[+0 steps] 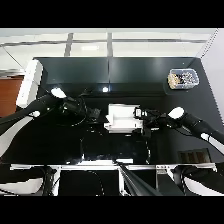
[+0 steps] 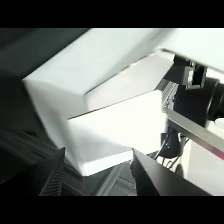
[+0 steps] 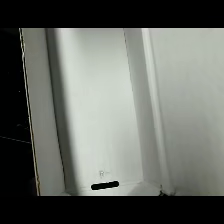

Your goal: Fold the box and place the chain.

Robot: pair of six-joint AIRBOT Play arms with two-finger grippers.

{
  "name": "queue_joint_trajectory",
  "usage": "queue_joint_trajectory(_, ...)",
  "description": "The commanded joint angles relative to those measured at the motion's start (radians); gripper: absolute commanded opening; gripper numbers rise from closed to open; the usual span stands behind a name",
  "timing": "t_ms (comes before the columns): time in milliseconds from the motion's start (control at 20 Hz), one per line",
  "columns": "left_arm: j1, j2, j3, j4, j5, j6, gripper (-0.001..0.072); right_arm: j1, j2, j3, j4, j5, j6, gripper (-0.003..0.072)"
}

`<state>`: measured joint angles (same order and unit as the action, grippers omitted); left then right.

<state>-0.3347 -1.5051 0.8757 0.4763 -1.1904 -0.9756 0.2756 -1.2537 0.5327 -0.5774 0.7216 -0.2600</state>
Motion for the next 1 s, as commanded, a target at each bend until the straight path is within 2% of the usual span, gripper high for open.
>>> queue_joint_trajectory(0,-0.067,0.0,0.044,0.102,0.056,-0.082,0.0493,0.0,0.0,0.001,0.0,0.0,0.0,0.0188)
queue_joint_trajectory(200,-0.159,0.0,0.126,0.299,0.11,-0.315,0.049,0.0,0.0,0.001,0.0,0.0,0.001,0.0188)
queue_joint_trajectory(450,-0.209,0.0,0.164,0.385,0.14,-0.46,0.0479,0.0,0.0,0.001,0.0,0.0,0.0,0.0188)
queue_joint_trajectory(500,-0.213,0.0,0.164,0.393,0.145,-0.481,0.0433,0.0,0.0,0.001,0.0,0.0,0.001,0.0187)
queue_joint_trajectory(550,-0.215,0.0,0.165,0.413,0.145,-0.502,0.0418,0.0,0.0,0.001,0.0,0.0,0.0,0.0188)
queue_joint_trajectory(950,-0.279,-0.002,0.206,0.618,0.143,-0.673,0.0415,0.0,0.0,0.001,0.0,0.0,0.001,0.0188)
